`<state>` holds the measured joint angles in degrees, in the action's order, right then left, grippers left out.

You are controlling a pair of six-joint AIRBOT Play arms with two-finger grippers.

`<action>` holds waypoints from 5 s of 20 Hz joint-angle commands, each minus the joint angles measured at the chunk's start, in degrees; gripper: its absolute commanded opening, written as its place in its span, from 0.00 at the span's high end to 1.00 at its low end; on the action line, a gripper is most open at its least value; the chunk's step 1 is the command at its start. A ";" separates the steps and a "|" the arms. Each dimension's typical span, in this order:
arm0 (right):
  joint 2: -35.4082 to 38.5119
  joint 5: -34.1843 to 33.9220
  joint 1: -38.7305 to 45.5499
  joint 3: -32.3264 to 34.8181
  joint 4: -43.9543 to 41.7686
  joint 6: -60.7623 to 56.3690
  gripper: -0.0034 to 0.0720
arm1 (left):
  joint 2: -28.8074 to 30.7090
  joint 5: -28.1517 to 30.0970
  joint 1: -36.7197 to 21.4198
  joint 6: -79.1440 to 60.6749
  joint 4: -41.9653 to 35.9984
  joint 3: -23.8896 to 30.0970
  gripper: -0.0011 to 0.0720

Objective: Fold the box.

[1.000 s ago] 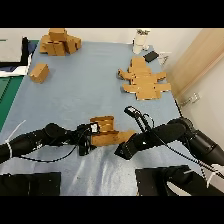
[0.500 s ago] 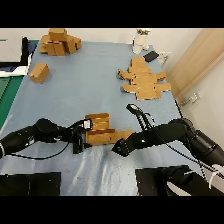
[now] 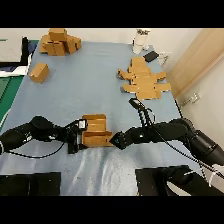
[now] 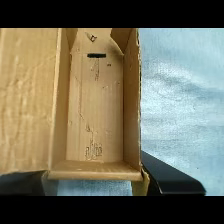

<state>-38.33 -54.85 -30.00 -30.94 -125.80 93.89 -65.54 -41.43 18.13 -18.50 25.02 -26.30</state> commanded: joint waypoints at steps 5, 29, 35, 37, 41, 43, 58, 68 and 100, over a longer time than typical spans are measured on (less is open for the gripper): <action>0.07 1.92 0.00 -0.04 0.00 -1.99 0.01 | -0.94 8.57 5.55 0.09 0.74 -0.04 0.29; -37.86 10.54 -6.88 -17.07 -5.16 9.31 0.95 | -0.94 9.86 6.88 0.55 0.72 -0.02 0.29; -38.62 10.67 -6.73 -17.07 -4.61 14.56 0.95 | -0.94 9.88 6.88 0.55 0.72 -0.02 0.29; -37.90 10.51 -6.73 -17.09 -2.56 14.67 0.95 | -0.94 9.88 6.88 0.55 0.72 -0.02 0.29; -29.75 6.86 -4.59 -18.43 6.95 14.58 0.95 | -0.94 9.88 6.88 0.55 0.70 -0.02 0.29; -23.17 2.10 -4.04 -18.34 10.45 14.58 0.95 | -0.94 9.86 6.88 0.55 0.72 -0.02 0.29; -7.28 14.80 -7.02 6.43 20.72 46.14 0.31 | -0.94 9.86 6.88 0.55 0.72 -0.02 0.29; -13.70 17.81 -7.17 3.93 7.21 63.91 0.31 | -0.94 9.88 6.88 0.55 0.72 -0.02 0.29; -7.26 7.91 -11.43 3.80 54.21 -1.11 0.74 | -0.94 9.90 6.88 0.55 0.70 -0.02 0.29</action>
<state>-49.28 -37.78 -42.59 -26.98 -94.94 125.73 -66.46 -31.53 25.06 -17.82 25.67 -26.30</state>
